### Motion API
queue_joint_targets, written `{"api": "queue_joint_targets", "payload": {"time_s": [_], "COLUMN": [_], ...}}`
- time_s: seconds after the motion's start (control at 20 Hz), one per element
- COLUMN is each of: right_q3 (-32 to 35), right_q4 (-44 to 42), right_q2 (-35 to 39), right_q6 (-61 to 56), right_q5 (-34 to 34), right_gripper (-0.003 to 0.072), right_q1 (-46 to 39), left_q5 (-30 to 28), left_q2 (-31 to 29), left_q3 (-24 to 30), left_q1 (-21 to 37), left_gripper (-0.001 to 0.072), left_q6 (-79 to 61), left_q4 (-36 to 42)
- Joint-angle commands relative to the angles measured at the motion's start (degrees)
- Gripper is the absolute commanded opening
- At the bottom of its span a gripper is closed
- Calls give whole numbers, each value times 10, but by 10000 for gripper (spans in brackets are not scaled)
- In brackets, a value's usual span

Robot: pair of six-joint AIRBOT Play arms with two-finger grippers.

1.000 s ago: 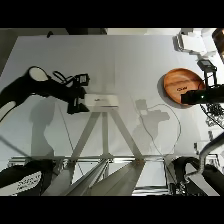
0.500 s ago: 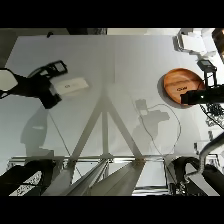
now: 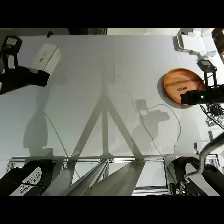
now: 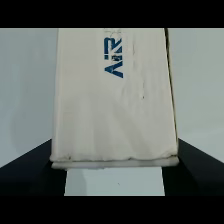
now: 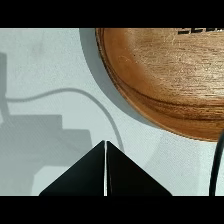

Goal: Fold the box and place the chain.

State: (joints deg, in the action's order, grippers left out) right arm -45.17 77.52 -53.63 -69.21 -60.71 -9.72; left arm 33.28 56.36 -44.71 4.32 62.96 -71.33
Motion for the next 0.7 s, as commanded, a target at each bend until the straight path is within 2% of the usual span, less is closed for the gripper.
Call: {"api": "queue_joint_targets", "payload": {"time_s": [0.0,0.15,0.35,0.45,0.55,0.65], "right_q3": [0,0,-1,-1,-1,-1], "right_q4": [0,-4,-30,-33,-33,-32], "right_q2": [0,0,0,0,0,0], "right_q6": [0,0,0,0,0,0], "right_q5": [6,23,33,33,33,33], "right_gripper": [7,7,7,7,7,7], "right_q1": [0,0,0,0,0,0], "left_q5": [-134,-159,-142,-136,-138,-134], "left_q2": [7,42,102,111,111,111], "left_q3": [96,143,146,146,146,146], "left_q1": [20,26,26,26,26,26], "left_gripper": [4,5,10,81,299,274], "left_q6": [21,30,31,30,29,30], "left_q4": [25,24,23,21,18,19]}}
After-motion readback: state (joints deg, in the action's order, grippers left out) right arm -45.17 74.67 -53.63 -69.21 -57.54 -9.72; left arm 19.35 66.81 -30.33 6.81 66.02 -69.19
